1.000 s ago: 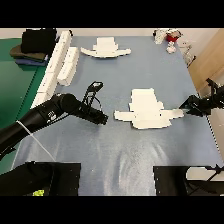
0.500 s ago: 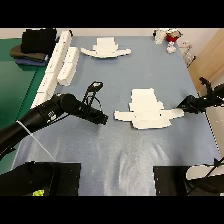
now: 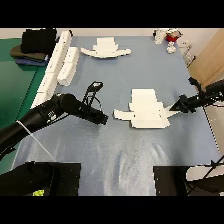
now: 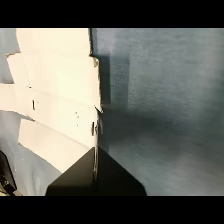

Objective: Fold the box.

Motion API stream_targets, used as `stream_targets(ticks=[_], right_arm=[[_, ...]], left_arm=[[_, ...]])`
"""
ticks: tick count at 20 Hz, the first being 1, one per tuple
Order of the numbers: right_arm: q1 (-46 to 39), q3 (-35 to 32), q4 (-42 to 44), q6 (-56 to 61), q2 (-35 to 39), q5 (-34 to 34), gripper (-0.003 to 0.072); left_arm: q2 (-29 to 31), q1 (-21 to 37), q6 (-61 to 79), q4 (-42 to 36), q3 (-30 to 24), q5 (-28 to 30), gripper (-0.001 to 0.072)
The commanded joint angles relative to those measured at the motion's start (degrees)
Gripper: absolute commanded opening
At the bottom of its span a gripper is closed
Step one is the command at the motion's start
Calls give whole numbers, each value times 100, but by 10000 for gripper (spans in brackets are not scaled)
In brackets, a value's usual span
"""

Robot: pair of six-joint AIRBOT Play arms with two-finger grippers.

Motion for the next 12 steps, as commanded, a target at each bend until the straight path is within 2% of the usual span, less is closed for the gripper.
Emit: stream_targets(ticks=[1,3,6,7,8,12], right_arm=[[271,-2,116,114,0,-52,3],[518,-37,376,133,24,-61,2],[1106,-535,1163,133,356,334,2],[1344,-826,1351,138,566,586,2],[1587,-1165,1469,188,820,831,2],[2717,-2782,1707,352,2190,2214,1]], left_arm=[[2,2,-2,-66,4,28,12],[2,131,-2,-68,149,-107,14],[2,870,50,-122,660,-841,23],[2,1165,107,-197,780,-1095,238],[2,1486,192,-361,852,-1349,410],[0,2538,1036,-1145,813,-2155,413]])
